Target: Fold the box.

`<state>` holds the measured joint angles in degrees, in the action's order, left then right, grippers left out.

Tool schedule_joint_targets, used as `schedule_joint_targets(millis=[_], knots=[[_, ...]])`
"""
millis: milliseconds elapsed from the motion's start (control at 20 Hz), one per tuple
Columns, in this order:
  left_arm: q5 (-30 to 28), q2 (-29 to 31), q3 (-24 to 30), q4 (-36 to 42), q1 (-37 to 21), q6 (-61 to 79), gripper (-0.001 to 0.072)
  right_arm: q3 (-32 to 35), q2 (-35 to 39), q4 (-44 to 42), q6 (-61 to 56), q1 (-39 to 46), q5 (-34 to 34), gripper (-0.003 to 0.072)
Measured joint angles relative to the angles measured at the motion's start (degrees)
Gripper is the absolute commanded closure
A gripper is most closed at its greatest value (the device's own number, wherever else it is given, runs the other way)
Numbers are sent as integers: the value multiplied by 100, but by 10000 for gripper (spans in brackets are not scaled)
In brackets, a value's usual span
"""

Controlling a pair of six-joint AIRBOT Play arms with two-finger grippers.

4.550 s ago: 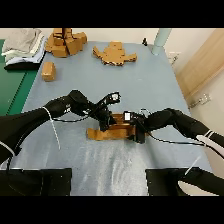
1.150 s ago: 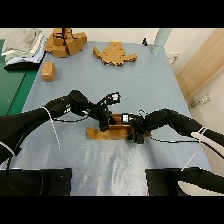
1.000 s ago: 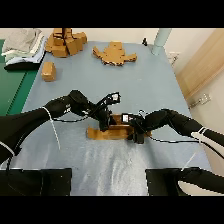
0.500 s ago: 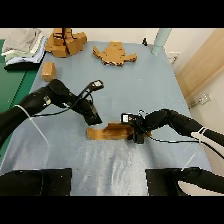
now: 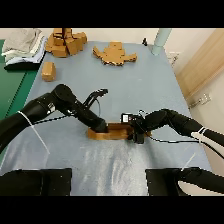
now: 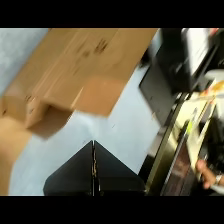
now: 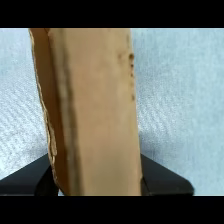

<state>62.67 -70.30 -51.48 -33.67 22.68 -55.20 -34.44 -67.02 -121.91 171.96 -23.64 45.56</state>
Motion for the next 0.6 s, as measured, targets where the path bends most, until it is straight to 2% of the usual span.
schedule_joint_targets(millis=[150,350,600], knots=[[-1003,-138,7,437,208,-229,696,0,0,0,0,0,0,178],[-1998,-501,0,636,299,-459,697,0,0,0,0,0,0,178],[-2520,-968,-17,446,330,-988,697,0,0,2,0,0,0,178]])
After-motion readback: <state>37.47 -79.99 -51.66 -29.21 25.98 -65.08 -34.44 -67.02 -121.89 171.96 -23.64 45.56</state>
